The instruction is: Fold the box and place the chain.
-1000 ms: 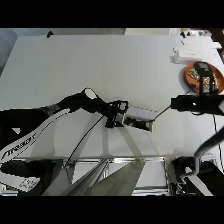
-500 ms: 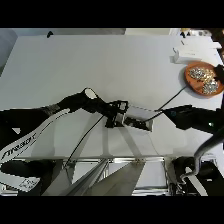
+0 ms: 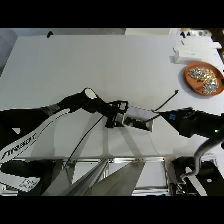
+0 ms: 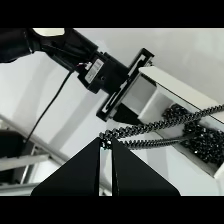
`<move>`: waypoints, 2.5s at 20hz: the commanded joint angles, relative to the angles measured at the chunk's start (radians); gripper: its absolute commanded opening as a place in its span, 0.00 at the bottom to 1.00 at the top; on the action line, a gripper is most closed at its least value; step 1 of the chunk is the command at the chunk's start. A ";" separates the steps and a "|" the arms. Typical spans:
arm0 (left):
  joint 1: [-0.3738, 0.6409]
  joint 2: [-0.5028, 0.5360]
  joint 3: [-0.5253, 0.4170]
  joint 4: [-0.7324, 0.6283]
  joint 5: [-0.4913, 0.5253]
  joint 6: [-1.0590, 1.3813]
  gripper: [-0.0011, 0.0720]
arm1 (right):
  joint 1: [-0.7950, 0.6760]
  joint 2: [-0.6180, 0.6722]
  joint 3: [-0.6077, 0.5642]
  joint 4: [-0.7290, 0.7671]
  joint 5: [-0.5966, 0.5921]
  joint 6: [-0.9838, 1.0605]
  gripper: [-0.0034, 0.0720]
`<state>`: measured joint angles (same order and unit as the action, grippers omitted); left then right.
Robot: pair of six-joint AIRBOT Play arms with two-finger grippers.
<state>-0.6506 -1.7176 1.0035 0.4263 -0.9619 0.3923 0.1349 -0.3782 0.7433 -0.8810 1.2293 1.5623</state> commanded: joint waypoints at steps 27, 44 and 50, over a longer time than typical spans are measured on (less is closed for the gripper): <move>0.001 0.000 0.000 0.000 0.000 0.000 0.30 | 0.011 -0.230 -0.040 0.021 -0.061 -0.108 0.07; 0.001 0.001 0.000 0.000 0.000 0.000 0.30 | 0.261 -0.484 -0.029 -0.029 -0.244 -0.176 0.44; 0.001 0.001 0.000 0.000 0.000 0.000 0.30 | 0.129 -0.451 0.210 -0.255 -0.149 -0.148 0.36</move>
<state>-0.6506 -1.7176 1.0035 0.4263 -0.9619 0.3923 0.3244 -0.8391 0.8581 -0.9890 1.0481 1.3884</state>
